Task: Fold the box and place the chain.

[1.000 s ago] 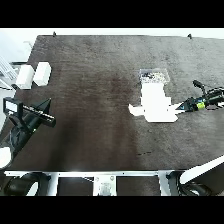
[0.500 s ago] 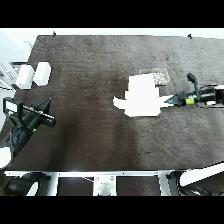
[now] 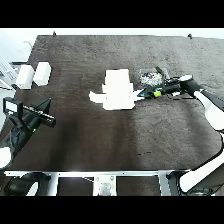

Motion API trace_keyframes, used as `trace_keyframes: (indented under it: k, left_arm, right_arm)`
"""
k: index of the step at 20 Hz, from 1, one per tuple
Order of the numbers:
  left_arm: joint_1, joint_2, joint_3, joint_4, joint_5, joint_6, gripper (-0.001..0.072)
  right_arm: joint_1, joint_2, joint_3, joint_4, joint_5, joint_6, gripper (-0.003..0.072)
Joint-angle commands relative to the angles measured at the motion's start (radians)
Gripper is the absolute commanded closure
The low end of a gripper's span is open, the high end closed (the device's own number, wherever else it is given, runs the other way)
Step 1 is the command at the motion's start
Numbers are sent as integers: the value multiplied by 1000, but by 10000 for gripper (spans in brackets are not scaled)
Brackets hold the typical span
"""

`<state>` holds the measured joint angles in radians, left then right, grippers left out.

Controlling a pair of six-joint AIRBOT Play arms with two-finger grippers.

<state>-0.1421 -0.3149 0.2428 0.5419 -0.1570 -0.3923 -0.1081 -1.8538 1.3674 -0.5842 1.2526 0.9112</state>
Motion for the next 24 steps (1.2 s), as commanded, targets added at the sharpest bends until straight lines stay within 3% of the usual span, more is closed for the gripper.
trace_keyframes:
  k: [1,11,12,13,14,15,17,19,21,24]
  left_arm:
    - [0,1,0,0,2,0,686]
    - [0,1,0,1,8,1,685]
    - [0,1,0,2,9,1,548]
    - [0,1,0,0,9,1,139]
    - [0,0,1,0,10,0,88]
    - [0,-1,1,0,13,4,157]
    - [0,-22,5,-1,59,-32,157]
    - [12,-109,42,-1,78,-88,157]
    - [27,-270,131,0,40,-126,157]
    - [61,-549,330,0,-145,-126,156]
  right_arm:
    - [61,-39,31,1,-68,38,688]
    - [90,-36,31,-11,-74,110,687]
    - [90,-36,31,-11,-74,109,687]
    - [90,-36,31,-11,-74,109,687]
    - [90,-36,31,-11,-74,108,687]
    - [90,-36,31,-11,-75,106,687]
    - [90,-36,32,-10,-75,98,687]
    - [90,-36,35,-12,-79,80,687]
    - [90,-36,37,-22,-79,75,687]
    - [90,-36,48,-23,-83,68,687]
